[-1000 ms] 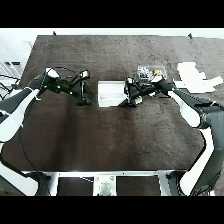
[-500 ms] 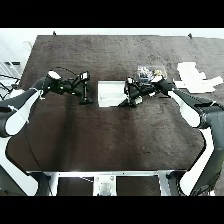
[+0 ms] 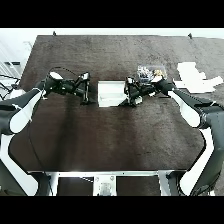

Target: Fold the box and place the chain.

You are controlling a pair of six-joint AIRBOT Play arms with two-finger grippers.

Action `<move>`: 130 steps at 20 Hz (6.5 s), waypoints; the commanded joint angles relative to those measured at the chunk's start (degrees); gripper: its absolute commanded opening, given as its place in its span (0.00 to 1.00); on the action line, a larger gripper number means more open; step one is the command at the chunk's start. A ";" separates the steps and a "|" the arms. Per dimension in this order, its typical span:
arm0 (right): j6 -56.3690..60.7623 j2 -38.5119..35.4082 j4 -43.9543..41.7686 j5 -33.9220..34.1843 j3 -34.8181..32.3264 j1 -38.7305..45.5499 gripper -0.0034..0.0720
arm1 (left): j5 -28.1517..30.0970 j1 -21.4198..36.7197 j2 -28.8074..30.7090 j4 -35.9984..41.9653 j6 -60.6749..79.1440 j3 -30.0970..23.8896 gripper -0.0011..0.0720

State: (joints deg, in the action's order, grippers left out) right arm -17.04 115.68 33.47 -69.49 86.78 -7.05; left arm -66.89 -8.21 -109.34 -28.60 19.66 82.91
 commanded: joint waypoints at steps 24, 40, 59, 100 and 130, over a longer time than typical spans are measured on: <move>0.02 -0.02 0.00 -0.02 0.00 0.00 0.67 | -3.02 -2.58 -7.69 3.15 0.33 5.11 1.00; 0.02 -0.02 -0.02 -0.02 0.00 0.00 0.68 | -1.62 -3.48 -11.17 0.98 -0.11 9.97 0.98; 0.02 -0.02 -0.02 -0.02 0.00 0.00 0.68 | 0.07 -4.24 -11.15 0.22 -0.13 9.99 0.49; 17.00 -12.22 2.54 -14.16 0.07 8.37 0.07 | 0.22 -4.24 -11.15 0.52 -0.15 9.97 0.49; 27.34 -5.01 -4.26 15.98 -0.17 0.63 0.07 | 0.28 -4.24 -11.15 0.55 -0.13 9.99 0.49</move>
State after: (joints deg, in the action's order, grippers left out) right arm 10.15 110.34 27.81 -53.47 86.61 -6.20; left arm -66.65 -12.49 -120.49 -28.08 19.51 92.88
